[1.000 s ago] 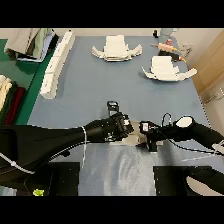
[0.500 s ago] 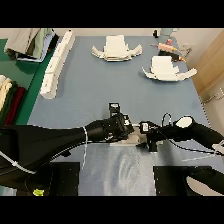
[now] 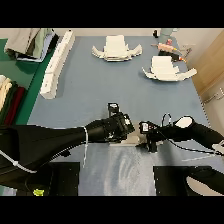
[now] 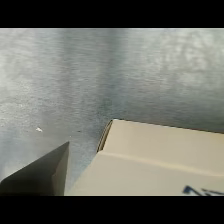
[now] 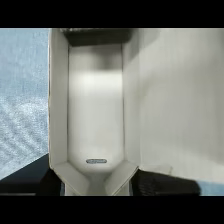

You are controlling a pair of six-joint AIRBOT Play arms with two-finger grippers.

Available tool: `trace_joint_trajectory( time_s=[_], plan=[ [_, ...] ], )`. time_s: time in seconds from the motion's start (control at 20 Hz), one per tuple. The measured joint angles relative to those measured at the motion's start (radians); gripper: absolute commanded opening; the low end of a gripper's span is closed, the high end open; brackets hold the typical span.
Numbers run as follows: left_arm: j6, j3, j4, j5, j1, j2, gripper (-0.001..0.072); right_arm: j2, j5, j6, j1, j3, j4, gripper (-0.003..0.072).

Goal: Fold the box.

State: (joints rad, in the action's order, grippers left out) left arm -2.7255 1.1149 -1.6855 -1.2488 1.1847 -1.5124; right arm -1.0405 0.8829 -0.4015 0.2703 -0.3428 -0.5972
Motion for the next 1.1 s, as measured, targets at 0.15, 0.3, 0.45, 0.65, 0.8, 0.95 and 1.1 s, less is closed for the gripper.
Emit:
trace_joint_trajectory(
  time_s=[0.15,0.3,0.45,0.65,0.8,0.95,1.1],
  plan=[
    [0.002,0.001,0.0,-0.006,0.0,0.001,0.0482,0.0,0.0,0.0,0.0,0.0,-0.001,0.051],
    [0.002,0.011,0.002,-0.009,0.0,0.003,0.0482,0.0,-0.001,0.0,0.0,0.0,-0.001,0.051],
    [0.011,0.041,0.004,-0.03,-0.013,0.015,0.0483,0.0,-0.001,0.0,0.0,0.0,-0.001,0.051],
    [0.049,0.074,0.019,-0.089,-0.045,0.076,0.0482,0.0,-0.001,0.0,0.0,0.0,-0.001,0.051],
    [0.104,0.083,0.064,-0.161,-0.076,0.157,0.0316,0.0,-0.002,0.0,0.0,0.0,-0.001,0.051],
    [0.172,0.087,0.098,-0.292,-0.108,0.245,0.0227,0.0,-0.002,0.0,0.0,0.0,-0.001,0.051],
    [0.288,0.088,0.114,-0.438,-0.133,0.33,0.0015,0.0,-0.002,0.0,0.0,0.0,-0.001,0.051]
  ],
)
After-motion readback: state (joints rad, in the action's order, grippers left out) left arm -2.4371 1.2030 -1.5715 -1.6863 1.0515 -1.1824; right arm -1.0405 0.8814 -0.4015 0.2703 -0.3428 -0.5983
